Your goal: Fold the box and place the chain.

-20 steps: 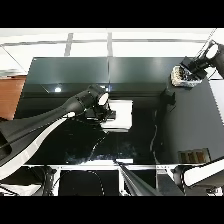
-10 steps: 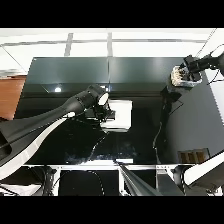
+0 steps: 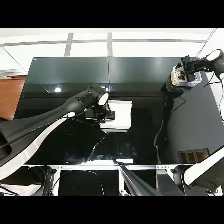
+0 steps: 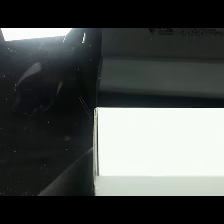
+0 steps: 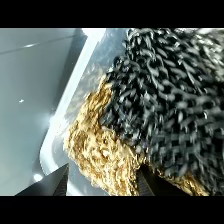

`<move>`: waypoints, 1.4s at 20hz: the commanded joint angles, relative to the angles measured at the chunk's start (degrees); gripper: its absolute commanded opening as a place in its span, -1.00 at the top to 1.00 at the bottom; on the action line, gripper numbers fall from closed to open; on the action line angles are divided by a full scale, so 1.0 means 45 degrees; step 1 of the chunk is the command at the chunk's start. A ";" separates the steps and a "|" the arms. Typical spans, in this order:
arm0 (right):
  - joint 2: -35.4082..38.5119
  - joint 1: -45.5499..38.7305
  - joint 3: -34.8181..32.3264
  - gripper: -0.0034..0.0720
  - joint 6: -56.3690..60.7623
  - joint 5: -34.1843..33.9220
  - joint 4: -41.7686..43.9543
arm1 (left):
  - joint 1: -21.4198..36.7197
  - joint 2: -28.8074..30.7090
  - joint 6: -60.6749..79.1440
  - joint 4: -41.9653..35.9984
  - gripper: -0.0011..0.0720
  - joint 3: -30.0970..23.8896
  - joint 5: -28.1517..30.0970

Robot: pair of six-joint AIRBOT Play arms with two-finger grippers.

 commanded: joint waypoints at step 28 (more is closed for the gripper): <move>1.2036 -0.0189 0.0121 0.89 -1.2250 0.0670 0.3594 | 0.0029 -0.0010 -0.0005 0.0000 0.89 0.0015 -0.0005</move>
